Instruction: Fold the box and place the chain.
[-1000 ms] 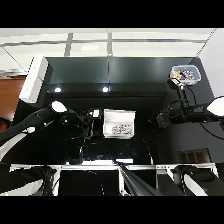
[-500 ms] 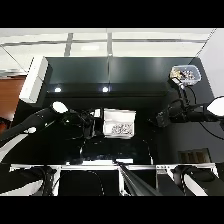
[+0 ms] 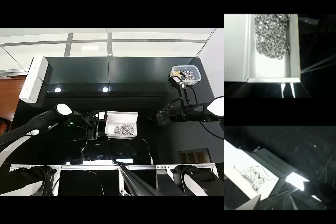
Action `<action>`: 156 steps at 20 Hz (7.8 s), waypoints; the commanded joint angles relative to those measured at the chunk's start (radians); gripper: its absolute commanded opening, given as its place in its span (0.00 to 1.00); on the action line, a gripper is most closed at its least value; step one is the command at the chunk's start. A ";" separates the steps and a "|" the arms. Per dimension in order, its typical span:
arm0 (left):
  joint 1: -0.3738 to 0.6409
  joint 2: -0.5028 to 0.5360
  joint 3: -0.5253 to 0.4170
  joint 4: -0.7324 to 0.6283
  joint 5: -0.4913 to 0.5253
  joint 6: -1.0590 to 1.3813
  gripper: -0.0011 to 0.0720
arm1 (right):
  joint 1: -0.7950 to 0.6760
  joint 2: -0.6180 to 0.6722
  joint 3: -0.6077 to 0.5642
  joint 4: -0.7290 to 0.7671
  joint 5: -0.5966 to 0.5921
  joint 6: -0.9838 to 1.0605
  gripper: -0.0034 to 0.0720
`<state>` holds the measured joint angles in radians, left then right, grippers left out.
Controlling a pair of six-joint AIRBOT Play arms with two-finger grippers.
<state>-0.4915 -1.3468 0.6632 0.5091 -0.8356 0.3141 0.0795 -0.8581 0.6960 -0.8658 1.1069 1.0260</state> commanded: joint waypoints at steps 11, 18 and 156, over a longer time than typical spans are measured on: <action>-0.009 0.000 0.000 -0.017 0.065 -0.042 0.57 | 0.152 -0.290 0.015 0.270 -0.454 0.011 0.88; -0.009 0.000 0.000 -0.016 0.065 -0.042 0.57 | 0.177 -0.277 0.121 0.210 -0.095 -0.536 0.87; -0.010 0.000 0.000 -0.013 0.061 -0.042 0.57 | 0.340 -0.292 0.094 -0.026 -0.034 -0.628 0.25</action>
<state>-0.5007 -1.3468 0.6636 0.4961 -0.7750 0.2737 0.4194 -1.1458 0.7921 -0.8906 1.0676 0.3866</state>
